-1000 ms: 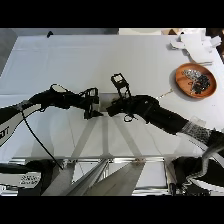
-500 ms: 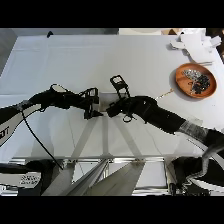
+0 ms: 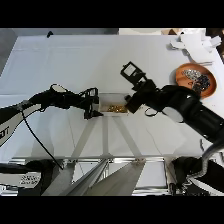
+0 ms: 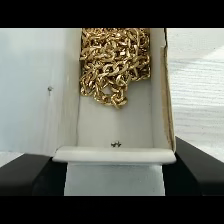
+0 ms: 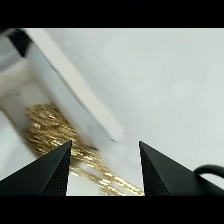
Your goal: Fold the box and place the chain.
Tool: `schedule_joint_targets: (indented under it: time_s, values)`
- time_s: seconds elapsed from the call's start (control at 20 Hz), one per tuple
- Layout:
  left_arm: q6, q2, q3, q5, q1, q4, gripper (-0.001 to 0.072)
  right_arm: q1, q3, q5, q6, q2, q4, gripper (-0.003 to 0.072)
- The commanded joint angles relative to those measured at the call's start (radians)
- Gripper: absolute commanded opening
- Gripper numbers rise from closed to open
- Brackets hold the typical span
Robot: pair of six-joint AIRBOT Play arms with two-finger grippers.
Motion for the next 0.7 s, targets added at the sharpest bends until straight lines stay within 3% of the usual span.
schedule_joint_targets:
  time_s: [0.0,0.2,0.35,0.4,0.5,0.65]
  values:
    - [0.0,0.0,0.0,0.0,0.0,0.0,0.0256,-0.138,-0.017,0.073,-0.326,0.046,0.067,0.0471]
    - [0.0,0.0,0.0,0.0,0.0,0.001,0.0256,-0.296,-0.084,0.137,-0.969,-0.007,0.446,0.0481]
    - [0.0,0.0,0.0,0.0,0.0,0.0,0.0256,-0.411,-0.085,0.242,-1.396,-0.136,0.716,0.0482]
    - [0.0,0.0,0.0,0.0,0.0,0.0,0.0256,-0.429,-0.085,0.248,-1.492,-0.181,0.747,0.0485]
    - [0.0,0.0,0.0,0.0,0.0,0.0,0.0256,-0.436,-0.085,0.238,-1.594,-0.269,0.755,0.0598]
    - [0.0,0.0,0.0,0.0,0.0,0.0,0.0256,-0.429,-0.085,0.185,-1.6,-0.372,0.756,0.0599]
